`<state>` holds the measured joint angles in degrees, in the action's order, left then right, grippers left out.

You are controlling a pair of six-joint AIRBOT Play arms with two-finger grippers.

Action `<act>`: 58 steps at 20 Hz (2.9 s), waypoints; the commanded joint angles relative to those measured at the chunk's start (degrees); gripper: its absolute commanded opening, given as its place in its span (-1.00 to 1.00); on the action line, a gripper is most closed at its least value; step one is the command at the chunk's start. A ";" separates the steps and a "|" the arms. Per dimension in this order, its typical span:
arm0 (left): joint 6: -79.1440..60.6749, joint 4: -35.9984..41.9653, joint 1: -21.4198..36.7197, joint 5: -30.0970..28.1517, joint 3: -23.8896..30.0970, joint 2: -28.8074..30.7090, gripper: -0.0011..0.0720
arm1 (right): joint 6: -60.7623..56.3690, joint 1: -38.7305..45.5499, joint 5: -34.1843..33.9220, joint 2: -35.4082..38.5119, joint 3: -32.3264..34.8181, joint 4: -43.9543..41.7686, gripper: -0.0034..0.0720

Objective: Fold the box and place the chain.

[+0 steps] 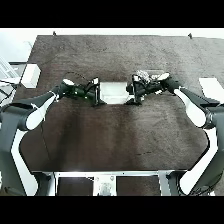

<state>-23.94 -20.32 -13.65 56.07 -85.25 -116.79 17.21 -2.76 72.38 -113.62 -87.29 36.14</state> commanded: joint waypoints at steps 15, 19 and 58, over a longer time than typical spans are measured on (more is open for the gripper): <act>-0.09 -0.17 0.00 0.46 0.00 0.02 -0.18 | -9.81 0.15 7.98 10.43 2.60 -9.03 -0.87; -0.09 -0.17 0.00 0.50 0.00 0.02 -0.18 | -12.33 -3.28 -4.76 8.90 3.21 -8.98 -0.87; -0.09 -0.15 0.00 0.48 0.00 0.02 -0.18 | -24.74 -3.52 -2.08 6.75 -13.20 2.16 -0.88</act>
<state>-24.10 -20.47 -13.67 56.55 -85.27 -116.79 -8.16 -6.63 67.66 -110.80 -100.71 38.09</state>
